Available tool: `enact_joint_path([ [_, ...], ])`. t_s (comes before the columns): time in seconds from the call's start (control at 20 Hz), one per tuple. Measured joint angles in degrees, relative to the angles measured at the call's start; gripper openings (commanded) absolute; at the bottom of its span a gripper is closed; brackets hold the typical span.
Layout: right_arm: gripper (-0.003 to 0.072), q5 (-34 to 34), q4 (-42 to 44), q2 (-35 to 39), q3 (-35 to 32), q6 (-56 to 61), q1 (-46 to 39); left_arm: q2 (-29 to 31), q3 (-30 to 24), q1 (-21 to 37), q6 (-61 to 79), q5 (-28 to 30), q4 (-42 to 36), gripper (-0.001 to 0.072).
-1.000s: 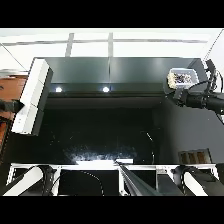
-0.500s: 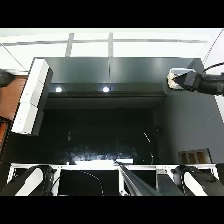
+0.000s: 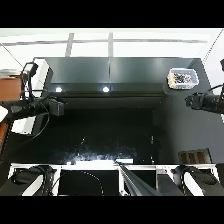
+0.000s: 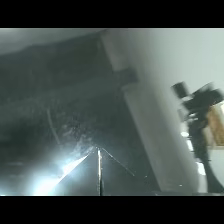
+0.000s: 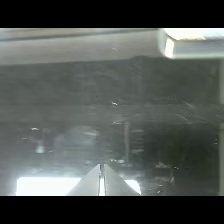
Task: Fold the box and place the chain.
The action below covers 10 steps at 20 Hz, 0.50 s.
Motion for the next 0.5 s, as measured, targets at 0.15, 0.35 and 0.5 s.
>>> enact_joint_path([
  [0.15, 0.0042, -1.7, -2.3, 1.2, -2.1, 1.0, 0.0, 1.5, -2.1, -0.8, -1.3, 1.6, 1.5, 0.0026],
  [0.35, 0.0041, -2.3, -3.6, 1.7, -3.0, 1.7, 0.0, 2.1, -3.0, -1.0, -2.1, 2.3, 2.4, 0.0026],
  [0.5, 0.0042, -2.5, -3.9, 1.8, -3.2, 1.8, 0.0, 2.2, -3.2, -1.0, -2.1, 2.5, 2.6, 0.0026],
])
